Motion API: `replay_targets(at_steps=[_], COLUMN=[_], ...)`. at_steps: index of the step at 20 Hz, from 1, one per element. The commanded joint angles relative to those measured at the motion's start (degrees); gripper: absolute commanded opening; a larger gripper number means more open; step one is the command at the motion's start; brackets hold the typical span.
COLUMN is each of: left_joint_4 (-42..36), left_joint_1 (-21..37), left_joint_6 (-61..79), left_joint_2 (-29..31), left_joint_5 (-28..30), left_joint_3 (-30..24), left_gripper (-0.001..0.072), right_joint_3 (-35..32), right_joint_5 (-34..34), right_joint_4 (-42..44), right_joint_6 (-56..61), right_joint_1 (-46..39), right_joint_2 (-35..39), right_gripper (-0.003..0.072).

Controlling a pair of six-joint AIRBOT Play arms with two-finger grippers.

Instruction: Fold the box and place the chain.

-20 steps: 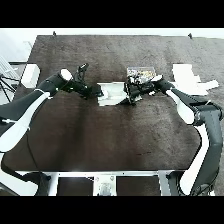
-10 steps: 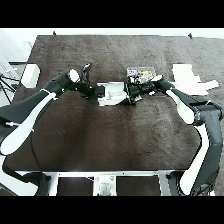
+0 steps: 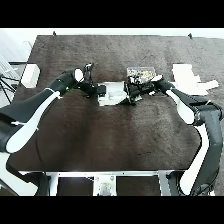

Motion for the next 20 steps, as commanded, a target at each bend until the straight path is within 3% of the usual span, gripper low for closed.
replay_targets(at_steps=[1, 13, 20], left_joint_4=[2.6, 12.9, 16.7], left_joint_1=[-1.0, -2.1, -3.3], left_joint_6=[-2.6, -8.8, -11.4], left_joint_2=[-2.6, -4.8, -7.6], left_joint_5=[-3.8, -11.5, -17.0], left_joint_3=[3.5, 8.2, 14.5], left_gripper=[0.0467, 0.0468, 0.0468], right_joint_3=[0.0, 0.0, 0.0], right_joint_5=[0.0, 0.0, 0.0], right_joint_4=[0.0, 0.0, 0.0], right_joint_6=[0.0, 0.0, 0.0], right_joint_1=[0.0, 0.0, 0.0], right_joint_2=[0.0, 0.0, 0.0], right_gripper=[0.0582, 0.0582, 0.0581])
